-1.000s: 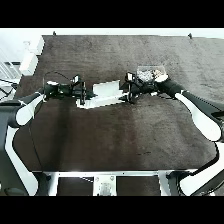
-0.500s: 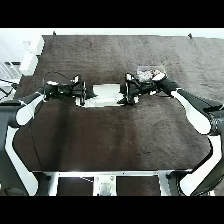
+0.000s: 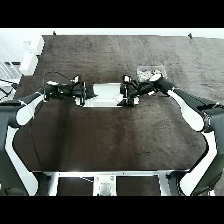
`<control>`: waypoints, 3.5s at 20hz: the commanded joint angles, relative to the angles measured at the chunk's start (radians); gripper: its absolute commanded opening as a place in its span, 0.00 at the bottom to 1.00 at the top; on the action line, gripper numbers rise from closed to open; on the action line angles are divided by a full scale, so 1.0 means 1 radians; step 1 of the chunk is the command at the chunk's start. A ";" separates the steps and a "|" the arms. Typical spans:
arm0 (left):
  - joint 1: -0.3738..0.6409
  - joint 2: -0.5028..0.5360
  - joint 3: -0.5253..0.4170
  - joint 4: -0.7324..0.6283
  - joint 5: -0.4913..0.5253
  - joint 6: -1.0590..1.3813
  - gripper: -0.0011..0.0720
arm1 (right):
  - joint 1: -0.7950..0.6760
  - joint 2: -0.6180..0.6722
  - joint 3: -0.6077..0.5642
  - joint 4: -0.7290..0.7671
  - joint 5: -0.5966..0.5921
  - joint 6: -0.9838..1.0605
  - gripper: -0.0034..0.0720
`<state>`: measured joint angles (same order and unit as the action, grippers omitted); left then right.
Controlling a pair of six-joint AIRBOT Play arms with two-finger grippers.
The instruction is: Fold the box and place the chain.
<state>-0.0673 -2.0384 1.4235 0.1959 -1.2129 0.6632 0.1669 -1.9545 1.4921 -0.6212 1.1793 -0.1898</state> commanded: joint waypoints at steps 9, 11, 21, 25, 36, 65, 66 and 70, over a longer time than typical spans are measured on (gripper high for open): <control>0.000 0.001 0.001 0.000 0.000 0.000 0.04 | 0.012 -0.064 0.063 0.064 0.015 -0.028 0.87; 0.000 0.001 0.001 0.000 0.000 0.000 0.04 | 0.012 -0.075 0.070 0.072 0.027 -0.032 0.87; 0.000 0.001 0.001 0.000 0.000 0.000 0.04 | 0.014 -0.115 0.085 0.090 0.051 -0.057 0.87; 0.000 0.001 0.001 0.000 0.000 0.000 0.04 | 0.014 -0.138 0.121 0.090 0.072 -0.056 0.87; 0.000 0.001 0.001 0.000 0.000 0.000 0.04 | 0.010 -0.157 0.145 0.089 0.073 -0.057 0.87; 0.000 0.001 0.001 0.000 -0.001 0.000 0.04 | -0.007 -0.172 0.145 0.070 0.040 -0.055 0.85; 0.000 0.001 0.001 0.000 0.000 0.000 0.04 | -0.007 -0.173 0.145 0.059 0.039 -0.058 0.85; 0.000 0.001 0.001 0.000 0.000 0.000 0.04 | -0.007 -0.174 0.145 0.054 0.032 -0.058 0.85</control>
<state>-0.0673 -2.0384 1.4239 0.1955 -1.2129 0.6632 0.1600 -2.1273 1.6375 -0.5537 1.2224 -0.2462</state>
